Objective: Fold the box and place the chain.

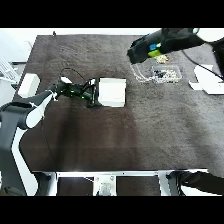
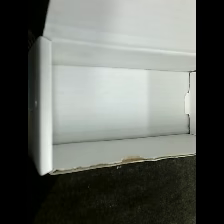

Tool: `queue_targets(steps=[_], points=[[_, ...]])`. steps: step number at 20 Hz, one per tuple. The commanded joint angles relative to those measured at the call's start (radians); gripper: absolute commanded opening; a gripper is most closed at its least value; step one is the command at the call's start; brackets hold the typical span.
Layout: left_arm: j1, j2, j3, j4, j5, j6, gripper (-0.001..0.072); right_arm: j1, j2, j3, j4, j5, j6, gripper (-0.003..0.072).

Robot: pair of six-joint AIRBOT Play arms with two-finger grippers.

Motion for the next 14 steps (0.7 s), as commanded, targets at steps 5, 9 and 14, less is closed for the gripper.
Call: queue_targets(steps=[5, 9, 14], points=[[0.0, 0.0, 0.0, 0.0, 0.0, 0.0, 0.0287, 0.066, -0.002, -0.223, 0.108, -0.182, 0.02, 0.0009], [0.0, 0.0, 0.0, 0.0, 0.0, 0.0, 0.0287, 0.082, -0.039, -0.302, 0.162, -0.251, 0.019, 0.0009], [0.0, 0.0, 0.0, 0.0, 0.0, 0.0, 0.0287, 0.087, -0.145, -0.314, 0.222, -0.282, 0.016, 0.0009]])
